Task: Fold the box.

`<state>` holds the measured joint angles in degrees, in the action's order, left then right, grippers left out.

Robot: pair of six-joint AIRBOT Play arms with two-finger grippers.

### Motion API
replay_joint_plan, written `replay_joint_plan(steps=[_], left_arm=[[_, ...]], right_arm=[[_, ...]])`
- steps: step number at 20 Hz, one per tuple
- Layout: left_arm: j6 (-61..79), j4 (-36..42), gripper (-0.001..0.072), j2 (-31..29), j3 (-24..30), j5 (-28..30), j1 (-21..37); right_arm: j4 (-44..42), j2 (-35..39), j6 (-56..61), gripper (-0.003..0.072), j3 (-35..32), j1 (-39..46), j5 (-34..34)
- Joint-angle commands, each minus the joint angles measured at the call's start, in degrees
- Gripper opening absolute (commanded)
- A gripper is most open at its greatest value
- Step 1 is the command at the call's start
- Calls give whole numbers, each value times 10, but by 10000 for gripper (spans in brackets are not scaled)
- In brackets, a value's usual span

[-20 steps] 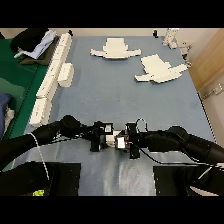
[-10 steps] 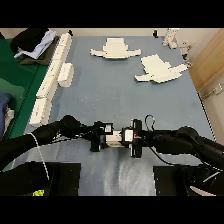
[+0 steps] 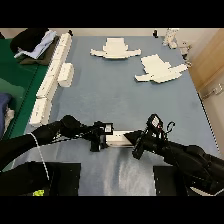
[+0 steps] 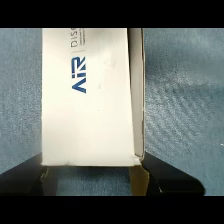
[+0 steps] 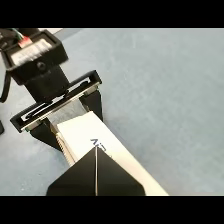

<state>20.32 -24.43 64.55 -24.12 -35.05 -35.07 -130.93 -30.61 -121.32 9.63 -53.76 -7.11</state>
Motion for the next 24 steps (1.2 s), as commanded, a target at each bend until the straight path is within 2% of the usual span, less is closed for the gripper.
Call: replay_joint_plan(steps=[1, 8, 24], left_arm=[[0, 0, 534, 0, 0, 0, 0], [0, 0, 534, 0, 0, 0, 0], [0, 0, 534, 0, 0, 0, 0]], right_arm=[[-13, -20, 58, 3, -38, -37, 80], [-13, -85, 61, 3, -43, -57, 80], [-7, -97, 83, 3, -44, -57, 87]])
